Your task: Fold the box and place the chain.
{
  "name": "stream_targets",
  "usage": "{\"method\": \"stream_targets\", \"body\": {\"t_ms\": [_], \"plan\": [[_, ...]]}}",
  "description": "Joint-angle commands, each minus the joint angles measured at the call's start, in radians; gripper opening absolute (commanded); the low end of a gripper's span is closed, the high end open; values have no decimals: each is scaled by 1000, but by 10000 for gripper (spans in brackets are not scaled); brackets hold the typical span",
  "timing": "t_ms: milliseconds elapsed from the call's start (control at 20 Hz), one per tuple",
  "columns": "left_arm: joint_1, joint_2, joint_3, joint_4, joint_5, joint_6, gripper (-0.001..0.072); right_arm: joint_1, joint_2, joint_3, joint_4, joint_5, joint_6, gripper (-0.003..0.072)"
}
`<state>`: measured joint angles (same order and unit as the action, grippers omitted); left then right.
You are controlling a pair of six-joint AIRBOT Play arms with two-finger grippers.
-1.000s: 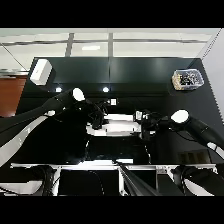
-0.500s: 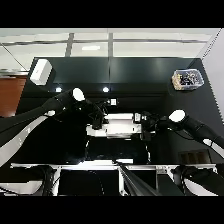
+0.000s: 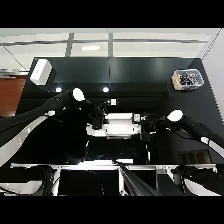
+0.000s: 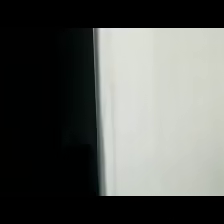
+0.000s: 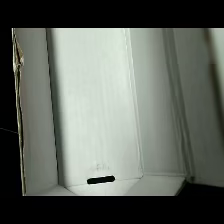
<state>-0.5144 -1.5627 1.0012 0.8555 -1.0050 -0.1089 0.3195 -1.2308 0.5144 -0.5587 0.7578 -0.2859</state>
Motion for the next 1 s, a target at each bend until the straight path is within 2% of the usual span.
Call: {"method": "stream_targets", "body": {"t_ms": [0,500,550,600,650,700,750,800,950], "plan": [[-1,0,0,0,1,1,26,0,-3,0,0,-3,2,663],[0,0,0,-6,1,0,30,42,-7,0,-45,-49,45,653],[0,0,2,-1,-2,-3,65,42,-7,0,-45,-48,45,509],[0,0,9,8,-12,-13,190,42,-7,0,-45,-48,45,490],[0,0,24,23,-27,-39,269,42,-7,0,-45,-48,45,490],[0,1,44,48,-51,-64,379,42,-7,0,-45,-48,45,490],[0,2,71,88,-88,-103,515,42,-7,0,-44,-48,45,490],[0,2,101,139,-126,-166,545,42,-7,0,-44,-48,45,490],[1,12,195,356,-239,-393,544,42,-7,0,-43,-53,48,490]]}}
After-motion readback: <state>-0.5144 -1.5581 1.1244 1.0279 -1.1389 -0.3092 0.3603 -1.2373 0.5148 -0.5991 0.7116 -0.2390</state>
